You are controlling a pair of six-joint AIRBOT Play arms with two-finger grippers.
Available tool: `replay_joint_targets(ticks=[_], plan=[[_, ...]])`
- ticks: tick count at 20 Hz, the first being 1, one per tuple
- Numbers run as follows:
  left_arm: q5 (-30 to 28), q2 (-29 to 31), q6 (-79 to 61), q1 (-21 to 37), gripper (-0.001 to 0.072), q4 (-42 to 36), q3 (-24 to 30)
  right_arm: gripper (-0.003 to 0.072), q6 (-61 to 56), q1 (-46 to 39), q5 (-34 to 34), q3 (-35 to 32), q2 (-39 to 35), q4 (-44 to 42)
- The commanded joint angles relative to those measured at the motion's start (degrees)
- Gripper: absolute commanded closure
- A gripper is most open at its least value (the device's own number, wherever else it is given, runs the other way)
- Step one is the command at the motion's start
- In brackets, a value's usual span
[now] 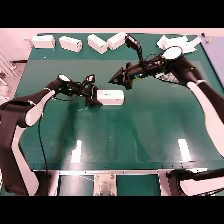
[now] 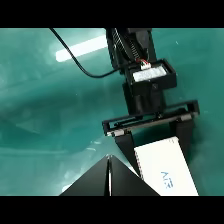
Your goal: Fold the box and place the chain.
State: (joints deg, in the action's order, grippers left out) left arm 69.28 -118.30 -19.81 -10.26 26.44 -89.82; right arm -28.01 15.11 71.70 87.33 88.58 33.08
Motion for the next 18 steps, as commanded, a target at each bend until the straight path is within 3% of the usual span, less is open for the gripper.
replay_joint_targets(ticks=[1, 7, 10, 13, 14, 15, 18], plan=[[0.2, 0.0, -0.2, 0.0, 0.0331, 0.1, 0.0, 0.0676, -12.4, 0.0, -5.5, -5.7, -10.4, 12.0], [0.2, 0.0, -0.2, 0.0, 0.0332, 0.1, 0.0, 0.0675, -27.0, -0.8, -20.5, -30.1, -35.8, 29.4], [0.2, 0.0, -0.1, 0.0, 0.0331, 0.1, 0.0, 0.0673, -30.3, -4.8, -22.5, -41.1, -44.5, 30.9], [0.2, 0.0, -0.2, 0.0, 0.0333, -0.1, 0.0, 0.0673, -30.3, -10.1, -22.7, -50.4, -48.5, 30.9], [0.0, 0.0, -0.1, 0.0, 0.0460, -0.9, -0.1, 0.0673, -30.3, -11.6, -22.7, -52.8, -48.9, 30.8], [0.6, 0.1, 0.0, 0.0, 0.0681, -1.6, -0.1, 0.0673, -30.3, -12.9, -22.7, -54.7, -49.0, 30.8], [-0.5, 2.1, 3.9, 0.0, 0.0693, -2.7, -0.2, 0.0673, -30.3, -14.2, -22.7, -56.8, -49.0, 30.8]])
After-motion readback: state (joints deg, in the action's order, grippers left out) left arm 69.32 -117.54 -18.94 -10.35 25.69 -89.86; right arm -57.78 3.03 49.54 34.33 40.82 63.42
